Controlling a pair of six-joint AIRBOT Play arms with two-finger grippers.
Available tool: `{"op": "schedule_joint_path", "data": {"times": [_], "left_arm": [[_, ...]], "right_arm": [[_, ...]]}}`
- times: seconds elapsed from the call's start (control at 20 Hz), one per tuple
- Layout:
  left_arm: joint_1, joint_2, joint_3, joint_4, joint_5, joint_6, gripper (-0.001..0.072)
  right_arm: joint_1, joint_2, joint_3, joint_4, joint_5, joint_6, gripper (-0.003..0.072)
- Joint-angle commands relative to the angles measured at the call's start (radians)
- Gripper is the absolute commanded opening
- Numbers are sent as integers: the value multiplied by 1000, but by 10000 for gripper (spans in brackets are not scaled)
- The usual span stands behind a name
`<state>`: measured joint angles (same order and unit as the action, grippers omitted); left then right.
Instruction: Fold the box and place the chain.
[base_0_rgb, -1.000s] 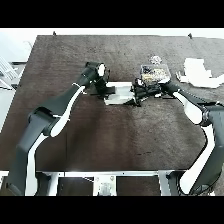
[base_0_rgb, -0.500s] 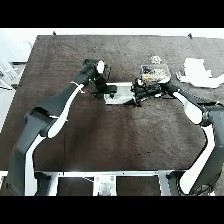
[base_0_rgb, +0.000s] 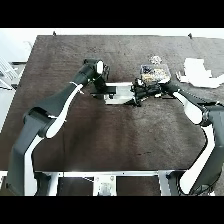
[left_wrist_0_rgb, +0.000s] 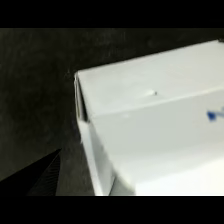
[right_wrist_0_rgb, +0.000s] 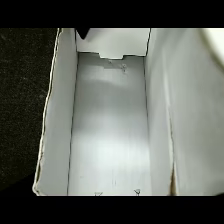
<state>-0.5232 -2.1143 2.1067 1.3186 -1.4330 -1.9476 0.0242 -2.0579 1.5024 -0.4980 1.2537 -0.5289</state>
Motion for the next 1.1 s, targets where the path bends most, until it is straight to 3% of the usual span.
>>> {"op": "schedule_joint_path", "data": {"times": [0.0,0.3,0.45,0.65,1.05], "left_arm": [[23,1,-8,-58,42,42,600],[34,0,-25,-82,114,47,601],[-11,-1,-24,116,171,3,600],[-31,-2,-24,193,130,-187,560],[-31,-2,-24,192,53,-236,560]], "right_arm": [[0,0,0,0,0,1,577],[0,0,0,0,0,1,576],[0,0,0,0,0,1,576],[0,0,0,0,0,1,577],[0,0,0,0,0,1,577]]}}
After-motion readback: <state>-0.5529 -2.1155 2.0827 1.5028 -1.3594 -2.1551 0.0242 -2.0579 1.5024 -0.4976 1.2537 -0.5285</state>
